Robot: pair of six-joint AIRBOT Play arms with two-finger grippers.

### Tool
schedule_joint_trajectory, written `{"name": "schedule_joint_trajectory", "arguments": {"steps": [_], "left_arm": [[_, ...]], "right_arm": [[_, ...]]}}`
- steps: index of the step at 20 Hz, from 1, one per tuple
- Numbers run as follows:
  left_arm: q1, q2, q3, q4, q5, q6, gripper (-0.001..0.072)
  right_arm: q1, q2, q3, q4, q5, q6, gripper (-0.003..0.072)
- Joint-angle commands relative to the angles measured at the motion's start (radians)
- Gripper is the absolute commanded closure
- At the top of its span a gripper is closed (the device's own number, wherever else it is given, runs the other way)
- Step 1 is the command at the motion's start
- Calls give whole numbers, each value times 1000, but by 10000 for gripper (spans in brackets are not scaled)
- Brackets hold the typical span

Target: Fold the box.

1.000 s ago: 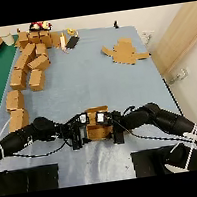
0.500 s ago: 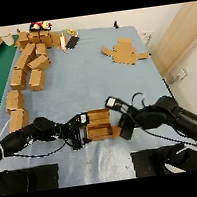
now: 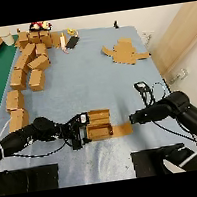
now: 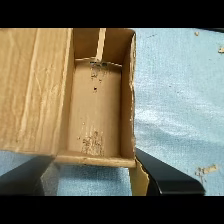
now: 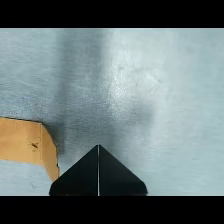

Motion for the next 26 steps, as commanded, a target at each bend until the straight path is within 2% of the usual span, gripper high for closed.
{"name": "schedule_joint_trajectory", "arguments": {"steps": [1, 4, 13, 19, 26], "left_arm": [[1, 0, 0, 0, -1, 1, 186], [1, 0, 0, 1, -1, 1, 186], [1, 0, 0, 1, -1, 0, 186], [1, 0, 0, 1, -1, 1, 186], [1, 0, 0, 0, -1, 0, 186]], "right_arm": [[-26, -72, -51, 114, 70, 13, 682], [-11, -104, -64, 276, 114, -55, 682], [51, -119, -64, 380, 116, -66, 682], [51, -117, -64, 386, 114, -73, 682], [51, -69, -64, 183, 79, 41, 683]]}}
